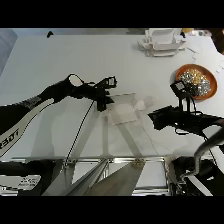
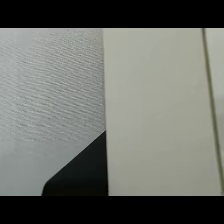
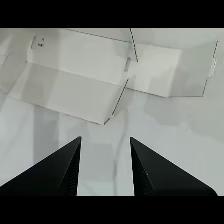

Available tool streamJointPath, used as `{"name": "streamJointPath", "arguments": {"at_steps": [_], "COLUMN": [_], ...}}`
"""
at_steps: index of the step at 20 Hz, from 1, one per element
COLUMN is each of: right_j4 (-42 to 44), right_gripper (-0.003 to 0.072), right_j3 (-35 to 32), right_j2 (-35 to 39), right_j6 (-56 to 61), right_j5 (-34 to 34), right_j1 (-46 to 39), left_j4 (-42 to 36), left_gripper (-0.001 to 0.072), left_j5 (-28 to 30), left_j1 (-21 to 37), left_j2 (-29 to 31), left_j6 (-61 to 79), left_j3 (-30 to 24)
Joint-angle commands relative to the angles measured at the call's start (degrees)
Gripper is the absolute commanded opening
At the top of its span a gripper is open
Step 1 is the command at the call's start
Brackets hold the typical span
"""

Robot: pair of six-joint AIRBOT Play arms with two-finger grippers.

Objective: Fold the box and place the chain.

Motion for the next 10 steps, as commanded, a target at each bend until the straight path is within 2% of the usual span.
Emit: {"name": "streamJointPath", "arguments": {"at_steps": [1,5,10], "right_j4": [0.0,0.0,0.0], "right_gripper": [0.0338,0.0338,0.0338], "right_j3": [0.0,0.0,0.0], "right_j2": [0.0,0.0,0.0], "right_j6": [0.0,0.0,0.0], "right_j5": [-0.1,-0.1,-0.2], "right_j1": [0.0,0.0,0.0], "left_j4": [0.4,-2.6,-4.0], "left_gripper": [0.0007,0.0006,0.0006], "left_j5": [-3.7,-9.9,-9.6], "left_j1": [0.0,0.0,0.0], "left_j2": [-0.2,-0.2,-0.3], "left_j6": [4.0,10.4,11.8], "left_j3": [0.0,0.0,0.0]}}
